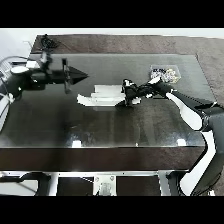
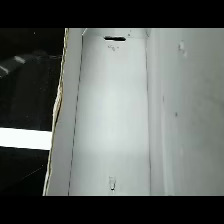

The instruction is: Fold the box and place the chain.

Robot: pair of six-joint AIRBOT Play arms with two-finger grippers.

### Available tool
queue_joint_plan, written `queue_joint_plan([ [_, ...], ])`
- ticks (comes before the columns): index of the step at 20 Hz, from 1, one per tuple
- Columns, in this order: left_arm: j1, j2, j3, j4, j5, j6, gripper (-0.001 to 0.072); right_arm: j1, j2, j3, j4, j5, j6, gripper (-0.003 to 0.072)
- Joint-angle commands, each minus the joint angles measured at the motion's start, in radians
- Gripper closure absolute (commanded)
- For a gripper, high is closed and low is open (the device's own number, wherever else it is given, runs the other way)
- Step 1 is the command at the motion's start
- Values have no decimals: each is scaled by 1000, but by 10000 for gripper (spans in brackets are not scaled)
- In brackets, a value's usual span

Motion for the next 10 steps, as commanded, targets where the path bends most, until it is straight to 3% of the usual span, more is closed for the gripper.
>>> queue_joint_plan([
  [1,-76,98,-175,-45,346,-5,694,1,0,0,0,0,0,108],
  [10,-122,-32,-203,-56,311,-188,691,1,0,0,0,0,0,108],
])
